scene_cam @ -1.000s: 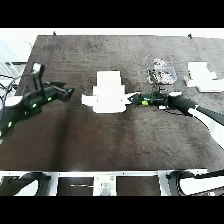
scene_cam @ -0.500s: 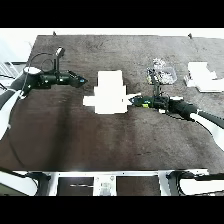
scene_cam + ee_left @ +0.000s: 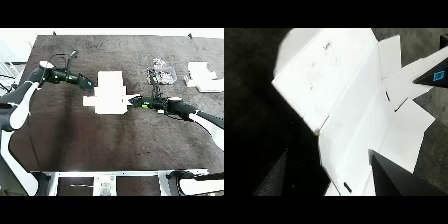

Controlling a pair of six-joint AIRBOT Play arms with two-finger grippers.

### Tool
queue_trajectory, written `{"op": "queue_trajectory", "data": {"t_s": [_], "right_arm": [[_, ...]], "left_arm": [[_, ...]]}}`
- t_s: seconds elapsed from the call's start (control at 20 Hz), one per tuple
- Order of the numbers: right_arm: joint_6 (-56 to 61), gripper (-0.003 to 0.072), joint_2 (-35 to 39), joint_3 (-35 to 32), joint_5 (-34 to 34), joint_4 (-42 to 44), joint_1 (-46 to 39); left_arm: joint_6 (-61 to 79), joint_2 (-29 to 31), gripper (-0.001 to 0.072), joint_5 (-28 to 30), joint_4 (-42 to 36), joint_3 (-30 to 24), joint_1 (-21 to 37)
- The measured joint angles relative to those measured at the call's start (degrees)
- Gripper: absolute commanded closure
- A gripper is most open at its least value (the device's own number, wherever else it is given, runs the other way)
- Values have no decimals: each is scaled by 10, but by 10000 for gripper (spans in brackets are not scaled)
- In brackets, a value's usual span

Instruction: Fold the box and place the chain.

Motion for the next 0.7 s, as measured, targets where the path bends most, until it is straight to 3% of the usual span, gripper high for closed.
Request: {"op": "queue_trajectory", "data": {"t_s": [0.4, 0.7], "right_arm": [[-10, 672, -2, 0, 0, 0, 0], [-15, 672, -2, 0, 0, 0, 0]], "left_arm": [[-43, -71, 166, -34, 21, 87, -19], [-48, -99, 195, -47, 21, 106, -37]]}}
